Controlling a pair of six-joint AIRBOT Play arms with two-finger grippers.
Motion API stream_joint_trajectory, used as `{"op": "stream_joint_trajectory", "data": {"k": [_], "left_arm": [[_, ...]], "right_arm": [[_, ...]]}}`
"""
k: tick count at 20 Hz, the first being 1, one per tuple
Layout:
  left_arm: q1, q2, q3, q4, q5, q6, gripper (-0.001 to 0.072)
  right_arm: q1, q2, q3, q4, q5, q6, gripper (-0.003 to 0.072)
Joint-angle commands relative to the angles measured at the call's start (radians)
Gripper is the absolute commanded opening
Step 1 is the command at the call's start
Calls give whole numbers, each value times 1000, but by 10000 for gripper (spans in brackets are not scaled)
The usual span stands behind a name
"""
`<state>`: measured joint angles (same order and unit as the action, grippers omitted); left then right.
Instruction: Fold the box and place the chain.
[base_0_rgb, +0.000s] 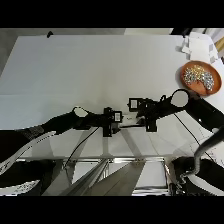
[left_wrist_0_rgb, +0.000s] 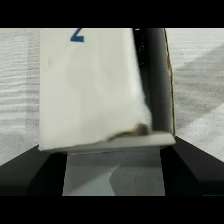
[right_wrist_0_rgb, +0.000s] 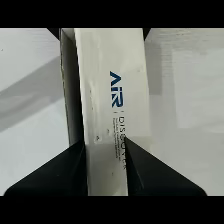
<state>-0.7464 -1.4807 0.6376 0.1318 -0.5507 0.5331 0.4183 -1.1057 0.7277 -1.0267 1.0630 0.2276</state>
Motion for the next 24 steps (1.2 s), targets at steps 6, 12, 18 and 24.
{"op": "stream_joint_trajectory", "data": {"k": [6, 12, 18, 24], "left_arm": [[0, 0, 0, -1, 1, -1, 320], [0, 0, 0, -1, 1, -1, 320], [0, 0, 0, -1, 1, -2, 320], [0, 0, 0, -1, 1, -1, 320]], "right_arm": [[16, 5, -26, 3, 29, 3, 298], [16, 132, -26, 8, -9, 3, 298], [-54, 180, -57, 225, 52, 79, 18], [-171, 179, -241, 430, -40, 45, 18]]}}
